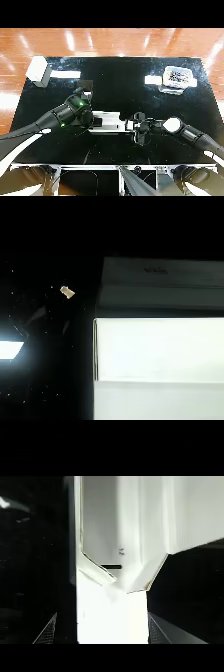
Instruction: Fold the box and place the chain.
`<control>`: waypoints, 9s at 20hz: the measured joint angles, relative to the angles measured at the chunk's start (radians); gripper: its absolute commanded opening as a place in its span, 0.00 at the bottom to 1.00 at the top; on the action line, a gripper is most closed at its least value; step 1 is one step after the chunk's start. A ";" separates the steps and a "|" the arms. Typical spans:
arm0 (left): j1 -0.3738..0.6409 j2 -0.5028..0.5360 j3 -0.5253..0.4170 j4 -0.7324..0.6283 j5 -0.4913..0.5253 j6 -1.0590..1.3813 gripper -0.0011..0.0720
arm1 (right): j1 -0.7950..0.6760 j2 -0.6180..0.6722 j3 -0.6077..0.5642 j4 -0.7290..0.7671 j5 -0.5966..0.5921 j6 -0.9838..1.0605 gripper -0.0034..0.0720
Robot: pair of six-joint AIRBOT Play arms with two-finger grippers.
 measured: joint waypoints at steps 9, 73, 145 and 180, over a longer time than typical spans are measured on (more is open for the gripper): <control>0.003 -0.028 -0.022 -0.011 -0.021 0.019 0.05 | 0.037 -0.030 0.003 0.102 -0.091 -0.060 0.99; 0.003 -0.032 -0.024 -0.070 -0.050 0.035 0.05 | 0.100 -0.069 0.060 0.314 -0.099 -0.047 0.21; 0.002 -0.033 -0.024 -0.082 -0.082 0.040 0.05 | 0.288 -0.258 0.512 -0.891 0.312 2.521 0.71; 0.002 -0.033 -0.024 -0.082 -0.093 0.048 0.05 | 0.360 -0.406 0.604 -0.995 0.389 2.522 0.83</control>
